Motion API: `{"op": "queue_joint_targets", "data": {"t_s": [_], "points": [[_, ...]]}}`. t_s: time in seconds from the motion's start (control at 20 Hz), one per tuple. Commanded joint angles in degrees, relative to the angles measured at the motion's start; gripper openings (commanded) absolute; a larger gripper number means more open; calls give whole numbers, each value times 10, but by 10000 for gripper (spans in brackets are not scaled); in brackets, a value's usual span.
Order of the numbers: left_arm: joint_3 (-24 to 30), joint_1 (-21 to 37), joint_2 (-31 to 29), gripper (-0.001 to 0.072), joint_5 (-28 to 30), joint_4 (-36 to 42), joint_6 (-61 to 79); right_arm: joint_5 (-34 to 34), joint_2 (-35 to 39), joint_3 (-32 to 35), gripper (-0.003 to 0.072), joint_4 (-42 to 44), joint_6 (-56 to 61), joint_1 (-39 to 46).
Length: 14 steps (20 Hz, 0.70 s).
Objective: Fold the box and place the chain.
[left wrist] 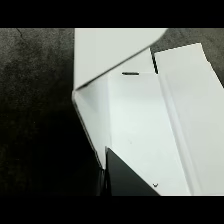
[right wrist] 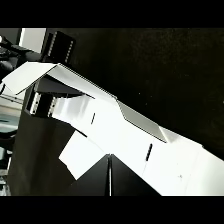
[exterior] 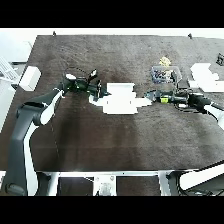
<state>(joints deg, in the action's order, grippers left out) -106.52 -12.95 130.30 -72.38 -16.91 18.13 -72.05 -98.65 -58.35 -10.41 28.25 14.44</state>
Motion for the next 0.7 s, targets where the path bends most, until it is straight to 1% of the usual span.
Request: {"op": "queue_joint_targets", "data": {"t_s": [0.0, 0.65], "points": [[0, -2, -3, 17, -2, -3, 4, -2, 0, 0, 14, 3, -4, -1], [2, -5, -7, 17, -26, -12, 3, 1, 0, 0, 14, 3, -5, 0]]}}
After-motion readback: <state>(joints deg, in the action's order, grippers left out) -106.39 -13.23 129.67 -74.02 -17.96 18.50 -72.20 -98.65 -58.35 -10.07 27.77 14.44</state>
